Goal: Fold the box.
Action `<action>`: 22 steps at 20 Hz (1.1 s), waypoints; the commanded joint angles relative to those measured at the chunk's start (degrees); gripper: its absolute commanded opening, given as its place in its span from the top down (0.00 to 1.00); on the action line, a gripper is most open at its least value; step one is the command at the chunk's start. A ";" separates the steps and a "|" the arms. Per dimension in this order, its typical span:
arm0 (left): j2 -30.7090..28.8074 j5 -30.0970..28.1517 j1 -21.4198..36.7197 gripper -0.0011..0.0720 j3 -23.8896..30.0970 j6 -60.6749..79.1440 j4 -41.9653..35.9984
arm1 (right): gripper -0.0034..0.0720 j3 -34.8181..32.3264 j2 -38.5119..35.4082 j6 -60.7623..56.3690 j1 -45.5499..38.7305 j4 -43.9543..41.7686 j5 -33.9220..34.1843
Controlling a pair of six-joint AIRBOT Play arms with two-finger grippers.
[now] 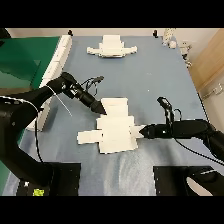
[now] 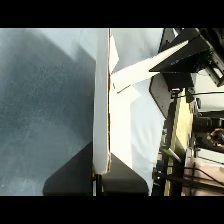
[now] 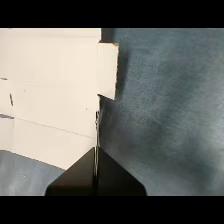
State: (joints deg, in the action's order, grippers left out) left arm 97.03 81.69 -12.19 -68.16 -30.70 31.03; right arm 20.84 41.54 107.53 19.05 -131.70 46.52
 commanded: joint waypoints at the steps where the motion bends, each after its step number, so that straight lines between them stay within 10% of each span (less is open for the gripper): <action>1: 0.04 -0.20 -0.68 0.96 -0.04 1.20 0.07 | 0.77 0.04 -0.07 0.04 0.00 2.27 -0.11; 8: -2.99 0.33 -2.08 0.97 -0.02 17.86 0.26 | 0.68 0.96 -0.07 -16.98 -0.02 35.54 -1.22; 11: -7.85 -2.32 -4.39 0.97 0.87 21.68 0.96 | 0.43 2.32 -0.07 -26.71 -0.02 44.57 -1.16; 22: -36.96 -37.75 -14.53 0.97 31.80 40.11 -8.81 | 0.40 5.29 -0.07 -32.17 -0.02 44.89 -3.32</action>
